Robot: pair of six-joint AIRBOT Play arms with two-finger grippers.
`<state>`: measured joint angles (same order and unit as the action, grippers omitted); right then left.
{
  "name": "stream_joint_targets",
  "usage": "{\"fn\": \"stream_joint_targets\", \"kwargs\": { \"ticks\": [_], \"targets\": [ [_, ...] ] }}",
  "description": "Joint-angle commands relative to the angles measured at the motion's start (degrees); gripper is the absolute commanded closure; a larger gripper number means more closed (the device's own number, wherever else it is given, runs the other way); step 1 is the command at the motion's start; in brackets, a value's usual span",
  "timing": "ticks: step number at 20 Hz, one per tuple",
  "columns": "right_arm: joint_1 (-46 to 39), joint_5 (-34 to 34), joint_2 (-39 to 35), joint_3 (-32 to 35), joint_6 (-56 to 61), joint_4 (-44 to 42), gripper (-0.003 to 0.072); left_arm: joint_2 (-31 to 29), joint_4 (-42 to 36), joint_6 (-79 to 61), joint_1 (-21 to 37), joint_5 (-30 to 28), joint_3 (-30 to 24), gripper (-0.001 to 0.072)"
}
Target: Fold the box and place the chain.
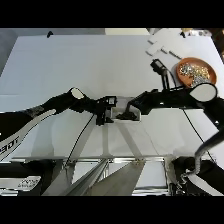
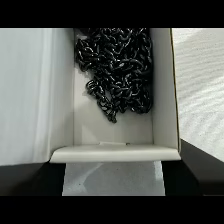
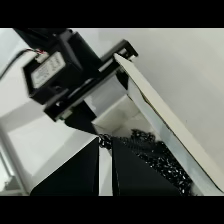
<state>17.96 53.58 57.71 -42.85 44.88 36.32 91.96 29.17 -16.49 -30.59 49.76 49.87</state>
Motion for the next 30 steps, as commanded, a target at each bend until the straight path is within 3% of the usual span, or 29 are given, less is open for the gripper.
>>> {"fn": "stream_joint_targets", "kwargs": {
  "ticks": [1,4,5,7,8,13,14,16,17,23,24,30],
  "targets": [
    [4.0,-5.1,5.4,0.0,-0.2,5.9,0.0665,0.0,0.0,0.0,0.0,0.0,0.0,0.0383],
    [5.2,-5.0,5.7,0.0,1.6,13.2,0.0663,0.0,0.0,0.0,0.0,0.0,0.0,0.0383],
    [5.2,-4.6,5.7,-0.3,2.4,14.5,0.0627,0.0,0.0,0.0,0.0,0.0,0.0,0.0383],
    [5.2,-3.1,5.7,-2.3,3.3,17.2,0.0386,0.0,0.0,0.0,0.0,0.0,0.0,0.0383],
    [5.2,-1.8,5.7,-4.2,3.3,19.2,0.0374,0.0,0.0,0.0,0.0,0.0,0.0,0.0383],
    [5.6,1.6,5.2,-15.6,0.7,26.7,0.0392,0.0,0.0,0.0,0.0,0.0,0.0,0.0383],
    [5.6,-0.2,5.1,-16.8,-1.1,26.7,0.0420,0.0,0.0,0.0,0.0,0.0,0.0,0.0383],
    [5.6,-5.2,5.3,-16.9,-4.2,27.2,0.0592,0.0,0.0,0.0,0.0,0.0,0.0,0.0383],
    [5.6,-6.6,5.8,-16.9,-4.7,28.0,0.0606,0.0,0.0,0.0,0.0,0.0,0.0,0.0383],
    [5.7,0.9,12.5,-16.3,-4.6,29.2,0.0608,0.0,0.0,0.0,0.0,0.0,0.0,0.0383],
    [6.4,1.0,13.5,-15.5,-4.6,29.3,0.0670,0.0,0.0,0.0,0.0,0.0,0.0,0.0383],
    [12.3,5.0,12.8,-13.7,-4.5,26.6,0.0660,0.0,0.0,0.0,0.0,0.0,0.0,0.0383]
  ]
}}
